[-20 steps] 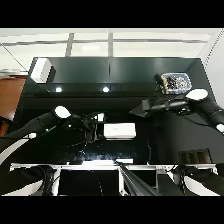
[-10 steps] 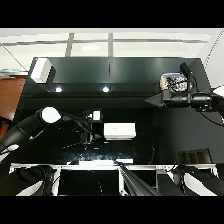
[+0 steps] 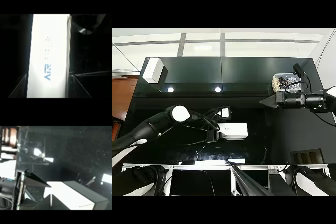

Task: Fold the box and place the chain.

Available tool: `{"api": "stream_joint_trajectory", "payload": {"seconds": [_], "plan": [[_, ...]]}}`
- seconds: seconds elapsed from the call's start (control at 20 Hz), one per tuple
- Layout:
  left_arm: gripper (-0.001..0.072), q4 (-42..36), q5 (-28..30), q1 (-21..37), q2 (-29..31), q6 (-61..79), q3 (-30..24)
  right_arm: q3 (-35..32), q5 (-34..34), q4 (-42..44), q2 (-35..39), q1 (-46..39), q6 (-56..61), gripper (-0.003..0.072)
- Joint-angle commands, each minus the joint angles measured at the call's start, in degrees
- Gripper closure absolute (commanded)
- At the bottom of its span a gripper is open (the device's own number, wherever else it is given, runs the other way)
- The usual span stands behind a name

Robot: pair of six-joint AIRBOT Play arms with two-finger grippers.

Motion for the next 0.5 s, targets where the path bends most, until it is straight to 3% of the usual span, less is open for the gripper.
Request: {"api": "stream_joint_trajectory", "payload": {"seconds": [0.0,0.45], "plan": [[0.0002,-0.9,0.5,-1.2,-2.8,-0.8,1.7,0.0,0.0,-1.3,0.0,0.0,0.0,0.0657],[0.0003,-1.1,0.5,-1.2,-5.4,-1.5,1.7,0.0,-0.5,-1.3,0.0,0.0,-0.1,0.0657]]}}
